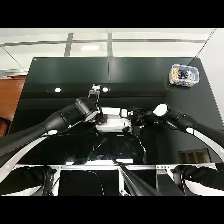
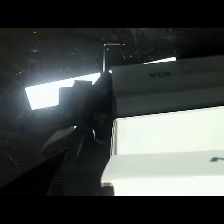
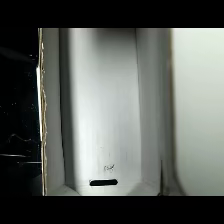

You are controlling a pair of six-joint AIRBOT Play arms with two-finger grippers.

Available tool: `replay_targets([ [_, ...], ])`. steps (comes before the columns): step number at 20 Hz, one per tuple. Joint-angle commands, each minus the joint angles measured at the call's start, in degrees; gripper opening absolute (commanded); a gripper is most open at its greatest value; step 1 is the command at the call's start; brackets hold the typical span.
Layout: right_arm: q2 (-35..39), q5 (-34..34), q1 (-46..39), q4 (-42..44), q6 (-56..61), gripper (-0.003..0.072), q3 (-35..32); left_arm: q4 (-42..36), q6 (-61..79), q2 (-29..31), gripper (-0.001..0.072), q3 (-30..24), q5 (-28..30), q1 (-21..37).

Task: Fold the box and place the chain.

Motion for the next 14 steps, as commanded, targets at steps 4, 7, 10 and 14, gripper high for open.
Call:
replay_targets([
  [4,-0.04,0.13,0.02,0.02,0.04,0.0179,0.0,-1.64,-5.03,0.48,0.0445,-2.08,-0.63,-1.51],
  [7,-0.04,0.13,0.02,0.0,0.04,0.0179,0.0,-2.75,-5.2,0.59,0.0445,-2.05,-0.44,-1.31],
  [10,-0.04,0.13,0.02,0.0,0.04,0.0179,0.0,-3.96,-5.2,0.85,0.0445,-2.03,-0.48,-1.31],
  [14,-0.04,0.13,0.02,0.0,0.04,0.0179,0.0,-3.98,-5.18,1.84,0.0445,-2.03,-0.83,-1.18],
])
